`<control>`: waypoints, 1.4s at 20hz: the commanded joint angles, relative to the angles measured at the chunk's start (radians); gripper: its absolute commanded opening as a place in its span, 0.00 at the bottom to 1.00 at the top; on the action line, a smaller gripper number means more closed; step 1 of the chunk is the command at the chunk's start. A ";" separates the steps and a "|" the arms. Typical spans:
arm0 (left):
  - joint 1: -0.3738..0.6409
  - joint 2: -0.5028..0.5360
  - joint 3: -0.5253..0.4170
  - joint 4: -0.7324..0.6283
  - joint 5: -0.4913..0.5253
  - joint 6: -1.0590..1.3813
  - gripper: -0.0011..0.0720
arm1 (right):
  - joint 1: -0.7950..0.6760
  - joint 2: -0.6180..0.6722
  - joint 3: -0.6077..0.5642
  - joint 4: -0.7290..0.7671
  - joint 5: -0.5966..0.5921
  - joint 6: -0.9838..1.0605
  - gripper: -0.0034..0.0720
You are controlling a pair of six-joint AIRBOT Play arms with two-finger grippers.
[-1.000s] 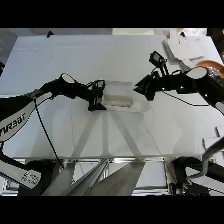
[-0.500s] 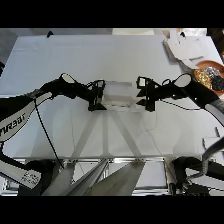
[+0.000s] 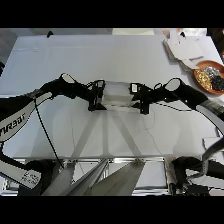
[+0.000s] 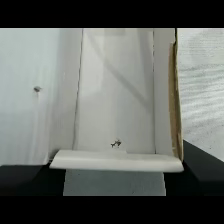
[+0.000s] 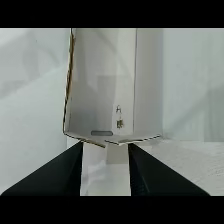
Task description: Fold the box and place the chain.
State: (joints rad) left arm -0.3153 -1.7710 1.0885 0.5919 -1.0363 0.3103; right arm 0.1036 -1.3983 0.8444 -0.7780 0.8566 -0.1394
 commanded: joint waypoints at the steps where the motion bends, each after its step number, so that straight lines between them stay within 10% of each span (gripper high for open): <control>1: 0.000 0.000 0.000 0.000 0.000 0.000 0.58 | 0.003 -0.002 0.000 0.039 -0.002 -0.019 0.38; 8: 0.000 0.000 0.000 0.000 0.000 0.000 0.58 | 0.003 -0.002 0.000 0.114 -0.033 -0.097 0.27; 12: 0.000 0.000 0.000 0.000 0.000 0.000 0.58 | 0.003 -0.002 0.000 0.114 -0.033 -0.097 0.60; 14: 0.000 0.000 0.000 0.000 0.000 0.000 0.58 | 0.003 -0.002 0.000 0.114 -0.031 -0.097 0.60; 16: 0.000 0.000 0.000 0.000 0.000 0.000 0.58 | 0.003 -0.002 0.000 0.120 -0.030 -0.093 0.51; 19: 0.000 0.000 0.000 0.000 0.000 0.000 0.58 | 0.003 -0.001 0.000 0.118 -0.024 -0.094 0.08; 28: 0.000 0.000 0.000 0.000 0.000 0.000 0.58 | -0.042 0.219 0.000 -0.057 -0.026 0.191 0.06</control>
State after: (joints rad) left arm -0.3153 -1.7710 1.0885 0.5919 -1.0359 0.3103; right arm 0.0868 -1.2633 0.8444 -0.7940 0.8276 -0.1005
